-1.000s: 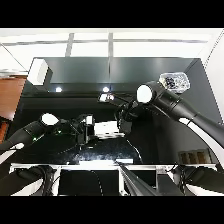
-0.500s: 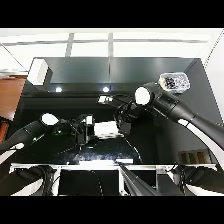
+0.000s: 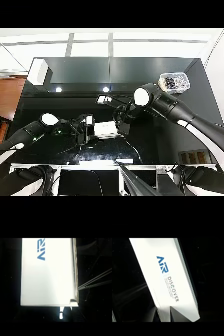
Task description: Fold the box and place the chain.
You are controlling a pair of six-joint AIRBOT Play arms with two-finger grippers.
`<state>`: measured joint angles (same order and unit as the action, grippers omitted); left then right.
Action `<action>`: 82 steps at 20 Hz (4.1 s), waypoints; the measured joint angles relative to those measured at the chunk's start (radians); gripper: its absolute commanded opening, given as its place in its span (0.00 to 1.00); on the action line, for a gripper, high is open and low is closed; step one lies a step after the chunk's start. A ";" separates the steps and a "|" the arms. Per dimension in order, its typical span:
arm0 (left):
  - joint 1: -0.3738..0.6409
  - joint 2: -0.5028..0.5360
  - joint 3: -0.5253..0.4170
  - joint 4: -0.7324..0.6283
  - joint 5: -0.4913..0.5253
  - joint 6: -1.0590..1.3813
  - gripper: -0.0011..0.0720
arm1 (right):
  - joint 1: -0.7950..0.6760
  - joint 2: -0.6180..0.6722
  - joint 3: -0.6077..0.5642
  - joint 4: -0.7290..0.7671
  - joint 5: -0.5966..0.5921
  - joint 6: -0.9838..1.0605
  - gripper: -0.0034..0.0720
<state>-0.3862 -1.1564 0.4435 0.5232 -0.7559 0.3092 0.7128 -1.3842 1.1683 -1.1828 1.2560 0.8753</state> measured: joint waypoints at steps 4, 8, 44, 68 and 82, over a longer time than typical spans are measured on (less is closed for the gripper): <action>0.000 0.000 0.000 0.000 0.000 0.000 0.74 | 0.001 0.000 0.000 0.000 0.000 0.003 0.33; 0.000 0.000 0.000 0.000 0.000 -0.001 0.74 | 0.002 -0.010 0.000 0.001 0.002 0.003 0.33; 0.000 0.000 0.000 0.000 0.002 0.000 0.74 | -0.216 0.070 -0.409 0.674 -0.251 0.316 0.08; 0.011 0.151 0.005 0.089 -0.028 -0.182 0.99 | -0.504 0.261 -0.360 0.643 -0.121 0.322 0.08; -0.117 0.101 0.185 0.151 -0.115 -0.457 0.98 | -0.548 0.283 -0.359 0.585 -0.107 0.322 0.08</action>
<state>-0.5030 -1.0554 0.6285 0.6739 -0.8711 -0.1474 0.1650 -1.1015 0.8093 -0.5980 1.1488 1.1969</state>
